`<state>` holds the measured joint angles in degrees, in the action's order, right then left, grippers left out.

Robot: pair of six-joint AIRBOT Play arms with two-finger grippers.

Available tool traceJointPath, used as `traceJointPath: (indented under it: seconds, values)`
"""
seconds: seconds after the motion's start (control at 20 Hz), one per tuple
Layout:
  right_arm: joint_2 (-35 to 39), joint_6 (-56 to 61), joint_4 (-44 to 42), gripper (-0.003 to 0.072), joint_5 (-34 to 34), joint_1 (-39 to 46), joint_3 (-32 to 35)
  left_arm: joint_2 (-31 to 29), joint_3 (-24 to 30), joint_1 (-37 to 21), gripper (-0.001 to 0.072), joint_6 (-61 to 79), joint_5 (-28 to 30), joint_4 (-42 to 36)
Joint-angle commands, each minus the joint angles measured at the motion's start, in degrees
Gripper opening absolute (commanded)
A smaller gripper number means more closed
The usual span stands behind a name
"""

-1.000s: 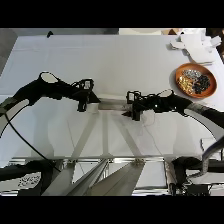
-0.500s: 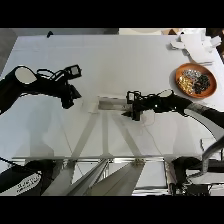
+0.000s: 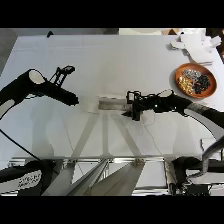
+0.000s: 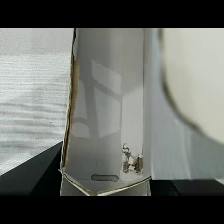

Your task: Fold the box and place the chain.

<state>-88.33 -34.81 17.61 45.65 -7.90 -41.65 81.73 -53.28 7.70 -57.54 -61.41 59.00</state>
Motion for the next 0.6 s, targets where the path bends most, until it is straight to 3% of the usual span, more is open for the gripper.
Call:
traceJointPath:
  seconds: [0.0, 0.55]
  values:
    - [-0.04, -0.02, -0.02, 0.0387, 0.00, 0.00, -0.04, 3.69, -0.02, 0.22, 0.0004, -3.10, -0.57, -5.49]
    - [-0.04, 0.00, -0.02, 0.0387, 0.00, 0.00, -0.04, 6.38, 0.81, 1.84, 0.0004, -2.86, -2.80, -11.76]
